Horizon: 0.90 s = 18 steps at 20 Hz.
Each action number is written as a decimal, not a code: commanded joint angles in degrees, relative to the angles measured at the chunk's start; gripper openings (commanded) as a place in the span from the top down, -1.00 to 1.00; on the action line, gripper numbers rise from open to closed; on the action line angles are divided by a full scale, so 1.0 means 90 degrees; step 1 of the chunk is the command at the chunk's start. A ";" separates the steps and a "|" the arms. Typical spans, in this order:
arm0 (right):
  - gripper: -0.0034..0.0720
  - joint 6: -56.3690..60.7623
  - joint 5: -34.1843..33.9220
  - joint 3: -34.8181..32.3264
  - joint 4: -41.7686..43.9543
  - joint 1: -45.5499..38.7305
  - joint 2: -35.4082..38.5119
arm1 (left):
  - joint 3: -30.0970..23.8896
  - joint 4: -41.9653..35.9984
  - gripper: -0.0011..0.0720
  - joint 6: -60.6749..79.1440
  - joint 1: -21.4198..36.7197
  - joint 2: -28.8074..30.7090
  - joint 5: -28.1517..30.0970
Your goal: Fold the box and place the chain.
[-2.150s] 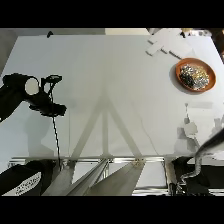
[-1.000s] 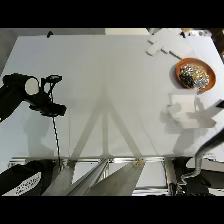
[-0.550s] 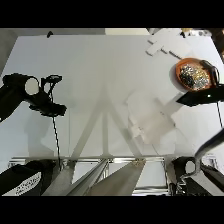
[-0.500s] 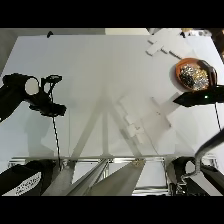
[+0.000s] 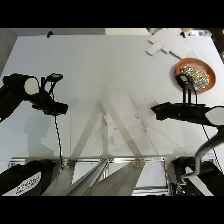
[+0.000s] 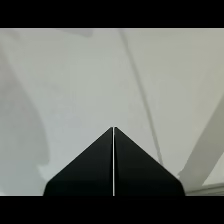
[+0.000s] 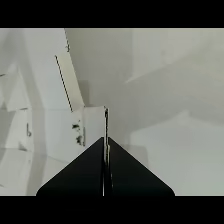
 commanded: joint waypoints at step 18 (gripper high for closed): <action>0.87 0.0775 -0.1668 -0.0289 -0.0420 0.0697 0.0095 | -0.0066 -0.7028 -0.93 0.5773 0.0005 -0.2781 0.1579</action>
